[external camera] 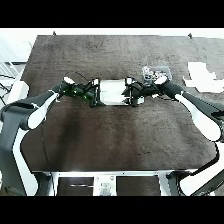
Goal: Fold the box and place the chain.
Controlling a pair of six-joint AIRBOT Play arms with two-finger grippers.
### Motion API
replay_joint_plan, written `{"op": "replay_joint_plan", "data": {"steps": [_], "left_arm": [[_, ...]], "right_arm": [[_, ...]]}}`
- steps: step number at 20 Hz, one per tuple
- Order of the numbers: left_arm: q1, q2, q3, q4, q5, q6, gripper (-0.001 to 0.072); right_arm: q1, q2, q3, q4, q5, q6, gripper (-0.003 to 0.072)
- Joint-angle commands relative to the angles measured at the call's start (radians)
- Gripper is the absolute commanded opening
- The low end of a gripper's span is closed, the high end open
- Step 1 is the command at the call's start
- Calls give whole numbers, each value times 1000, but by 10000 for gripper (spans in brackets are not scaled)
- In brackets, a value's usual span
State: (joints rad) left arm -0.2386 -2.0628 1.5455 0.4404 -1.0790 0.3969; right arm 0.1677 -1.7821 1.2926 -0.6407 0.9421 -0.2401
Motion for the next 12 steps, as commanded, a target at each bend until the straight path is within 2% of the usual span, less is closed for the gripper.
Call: {"op": "replay_joint_plan", "data": {"steps": [1,2,4,7,9,12], "left_arm": [[-1,-1,0,1,-2,0,407],[-1,0,0,1,-2,0,407],[-1,0,0,1,-2,0,407],[-1,-1,0,1,-3,0,408],[-1,0,0,1,-3,0,407],[-1,-1,0,1,-2,0,407]], "right_arm": [[-3,-1,0,2,-3,-3,573],[-6,-1,0,0,-3,5,491],[-16,8,0,-65,1,66,23],[-46,44,0,-205,17,242,13],[-64,97,0,-209,73,291,12],[-82,189,0,-214,79,406,12]]}}
